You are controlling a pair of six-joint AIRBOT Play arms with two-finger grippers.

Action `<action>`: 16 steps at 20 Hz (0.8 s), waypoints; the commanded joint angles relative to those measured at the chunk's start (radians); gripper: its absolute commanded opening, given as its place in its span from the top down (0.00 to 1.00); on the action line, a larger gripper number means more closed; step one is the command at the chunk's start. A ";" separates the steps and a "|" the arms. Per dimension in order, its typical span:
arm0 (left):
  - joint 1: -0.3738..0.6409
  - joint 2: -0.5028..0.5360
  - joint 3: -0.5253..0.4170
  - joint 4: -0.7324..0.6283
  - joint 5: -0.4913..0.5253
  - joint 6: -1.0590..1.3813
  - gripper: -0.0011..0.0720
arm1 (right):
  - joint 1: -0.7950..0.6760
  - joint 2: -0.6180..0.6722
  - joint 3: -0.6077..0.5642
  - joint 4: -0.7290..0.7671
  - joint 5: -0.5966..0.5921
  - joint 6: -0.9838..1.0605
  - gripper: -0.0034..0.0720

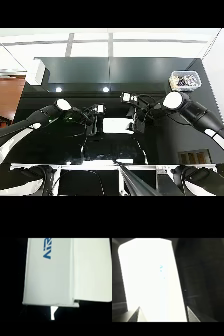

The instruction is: Fold the box and place the chain.

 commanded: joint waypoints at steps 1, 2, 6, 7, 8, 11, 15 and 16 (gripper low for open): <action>0.000 0.000 0.001 0.000 -0.001 0.000 0.51 | 0.018 0.000 -0.001 -0.001 0.017 -0.006 0.01; 0.000 0.000 0.001 0.000 -0.001 0.000 0.51 | 0.018 0.000 -0.001 -0.001 0.000 -0.006 0.01; 0.000 0.000 0.001 0.000 -0.002 0.000 0.51 | 0.018 0.000 -0.001 0.000 -0.060 0.000 0.25; 0.000 0.000 0.001 0.000 -0.002 0.000 0.50 | 0.017 0.000 -0.001 -0.002 -0.056 0.015 0.34; 0.000 0.000 0.001 0.000 -0.002 0.000 0.51 | 0.018 0.000 -0.001 -0.002 -0.047 0.018 0.34; 0.000 0.000 0.001 0.000 -0.002 0.000 0.51 | 0.017 0.000 -0.001 -0.002 -0.039 0.055 0.56; 0.000 0.000 0.001 0.000 -0.002 0.000 0.51 | 0.018 0.000 -0.001 -0.002 -0.037 0.073 0.56; 0.000 0.000 0.001 0.000 -0.002 0.000 0.50 | 0.018 0.000 -0.002 -0.002 -0.037 0.073 0.56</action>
